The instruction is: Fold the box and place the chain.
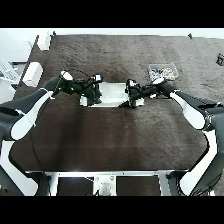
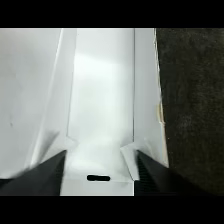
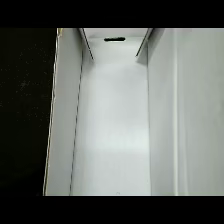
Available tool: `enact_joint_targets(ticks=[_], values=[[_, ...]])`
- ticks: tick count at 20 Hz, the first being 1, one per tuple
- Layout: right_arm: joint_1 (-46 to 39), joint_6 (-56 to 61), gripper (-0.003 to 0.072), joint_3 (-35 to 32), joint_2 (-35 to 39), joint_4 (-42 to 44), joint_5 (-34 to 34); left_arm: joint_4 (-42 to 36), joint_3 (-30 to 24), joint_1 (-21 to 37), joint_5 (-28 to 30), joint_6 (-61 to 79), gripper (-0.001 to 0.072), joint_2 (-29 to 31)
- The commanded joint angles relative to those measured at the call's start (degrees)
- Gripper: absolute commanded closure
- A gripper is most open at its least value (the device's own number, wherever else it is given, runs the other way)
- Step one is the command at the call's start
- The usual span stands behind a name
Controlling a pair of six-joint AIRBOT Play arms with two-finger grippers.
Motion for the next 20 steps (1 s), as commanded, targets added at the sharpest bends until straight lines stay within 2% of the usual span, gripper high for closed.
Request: enact_joint_targets(ticks=[1, 5, 6, 7, 20], values=[[0.1, -0.1, 0.0133, 0.0, 0.0, 0.0, 0.1, -0.3, 0.0, 0.0, 0.9, -1.0, 0.0100, 0.0], [0.1, -0.1, 0.0133, 0.0, 0.0, 0.0, 0.1, -0.3, 0.0, 0.0, 0.8, -1.4, 0.0098, 0.0], [0.1, -0.1, 0.0133, 0.0, 0.0, 0.0, 0.1, -0.3, 0.0, 0.0, 0.8, -1.5, 0.0017, 0.0], [0.1, -0.1, 0.0134, 0.0, 0.0, 0.0, 0.1, -0.3, 0.0, 0.0, 0.8, -2.0, 0.0003, 0.0], [0.1, -0.1, 0.0133, 0.0, 0.0, 0.0, 0.1, -0.7, 0.0, 0.0, 0.0, -3.0, 0.0003, 0.0]])
